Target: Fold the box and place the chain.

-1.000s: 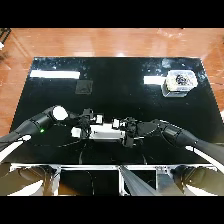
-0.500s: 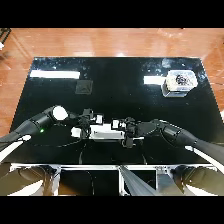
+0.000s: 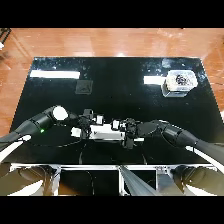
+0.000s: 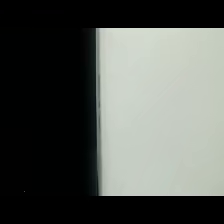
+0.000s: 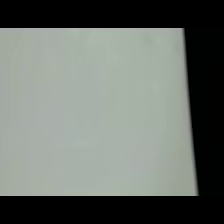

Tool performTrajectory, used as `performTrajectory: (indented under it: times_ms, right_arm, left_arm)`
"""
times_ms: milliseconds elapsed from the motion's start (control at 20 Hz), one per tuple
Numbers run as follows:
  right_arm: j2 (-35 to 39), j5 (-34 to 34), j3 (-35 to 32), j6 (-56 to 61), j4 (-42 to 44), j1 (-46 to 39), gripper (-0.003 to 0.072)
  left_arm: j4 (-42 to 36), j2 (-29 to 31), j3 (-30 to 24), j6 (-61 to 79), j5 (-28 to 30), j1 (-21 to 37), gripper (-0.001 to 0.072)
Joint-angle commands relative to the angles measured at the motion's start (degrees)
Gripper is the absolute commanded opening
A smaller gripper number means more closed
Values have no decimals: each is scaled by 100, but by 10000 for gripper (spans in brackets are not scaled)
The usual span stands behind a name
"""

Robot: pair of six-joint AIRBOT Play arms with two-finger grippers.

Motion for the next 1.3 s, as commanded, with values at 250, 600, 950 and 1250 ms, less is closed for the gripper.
performTrajectory:
  times_ms: [250, 600, 950, 1250]
  right_arm:
    - [87, 105, -2, 129, -17, -26, 703]
    - [142, -90, -2, 160, 4, -286, 703]
    - [140, 101, -2, 105, 17, -140, 703]
    - [138, 98, -2, 107, 15, -140, 703]
  left_arm:
    - [2, 2, 4, -24, 9, -2, 23]
    - [2, 2, 4, -24, 13, -2, 23]
    - [2, 2, 4, -24, 11, -2, 23]
    - [2, 2, 4, -24, 11, -2, 23]
